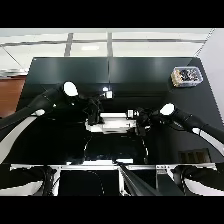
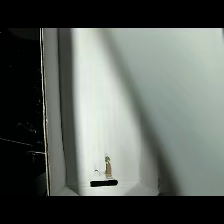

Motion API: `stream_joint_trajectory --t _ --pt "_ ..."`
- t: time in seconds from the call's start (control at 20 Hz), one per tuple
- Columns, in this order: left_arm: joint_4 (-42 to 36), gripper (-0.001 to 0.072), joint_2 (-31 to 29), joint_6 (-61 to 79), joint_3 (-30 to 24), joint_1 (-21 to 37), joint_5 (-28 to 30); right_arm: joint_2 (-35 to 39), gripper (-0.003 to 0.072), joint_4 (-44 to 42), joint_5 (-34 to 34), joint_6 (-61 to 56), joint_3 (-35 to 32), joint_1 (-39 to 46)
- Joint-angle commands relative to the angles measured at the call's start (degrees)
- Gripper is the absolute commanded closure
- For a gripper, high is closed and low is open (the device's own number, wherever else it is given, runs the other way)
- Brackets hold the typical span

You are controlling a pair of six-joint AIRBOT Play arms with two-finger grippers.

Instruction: Fold the box and place the chain.

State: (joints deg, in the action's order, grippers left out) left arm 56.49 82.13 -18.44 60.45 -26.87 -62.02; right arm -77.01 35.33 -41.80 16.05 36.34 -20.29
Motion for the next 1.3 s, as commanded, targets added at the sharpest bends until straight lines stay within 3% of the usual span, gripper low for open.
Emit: stream_joint_trajectory --t 0.0,0.1,0.15,0.2,0.25,0.3,0.4,0.45,0.65,0.85,1.0,1.25 --pt "12.96 0.0126 -5.9 -16.11 2.47 1.53 -7.72 -0.04 0.0202 0.07 -0.15 0.0 -0.04 -0.07" --pt "17.88 0.0128 -9.84 -24.09 2.47 3.02 -13.7 -0.04 0.0204 0.07 -0.15 0.0 -0.04 -0.07" --pt "17.2 0.0139 -11.47 -30.56 2.47 3.69 -17.27 -0.04 0.0242 0.09 -0.17 0.0 -0.04 -0.07" --pt "15.13 0.022 -12.85 -34.93 2.47 3.93 -20.74 -0.04 0.0398 0.09 -0.22 -0.02 -0.04 -0.07" --pt "13.46 0.0409 -13.92 -36.61 2.45 3.98 -24.48 -0.04 0.0524 0.09 -0.22 -0.02 -0.04 -0.07" --pt "10.99 0.068 -14.56 -37.77 1.9 3.98 -28.74 -0.02 0.0556 0.07 -0.22 -0.02 -0.04 -0.07" --pt "2.29 0.0684 -15.8 -39.45 -2.95 3.21 -29.75 -0.04 0.0559 0.09 -0.22 -0.02 -0.04 -0.07" --pt "-1.77 0.0685 -16.61 -39.47 -6.6 2.23 -25.38 -0.04 0.0559 0.09 -0.22 -0.02 -0.04 -0.07" --pt "-28.63 0.0684 -17.64 -33.81 -18.01 -0.13 2.54 -0.04 0.0559 0.09 -0.2 -0.04 -0.04 -0.07" --pt "-36.79 0.0684 -17.44 -19.41 -20.39 -0.68 20.98 -0.04 0.0559 0.09 -0.17 -0.02 -0.07 -0.07" --pt "-35.69 0.0683 -16.59 -12.33 -19.98 -0.66 28.94 -0.04 0.0559 0.09 -0.17 -0.04 -0.04 -0.07" --pt "-26.36 0.0683 -9.53 -13.46 -16.52 -0.68 28.41 -0.04 0.0559 0.09 -0.17 -0.02 -0.07 -0.07"
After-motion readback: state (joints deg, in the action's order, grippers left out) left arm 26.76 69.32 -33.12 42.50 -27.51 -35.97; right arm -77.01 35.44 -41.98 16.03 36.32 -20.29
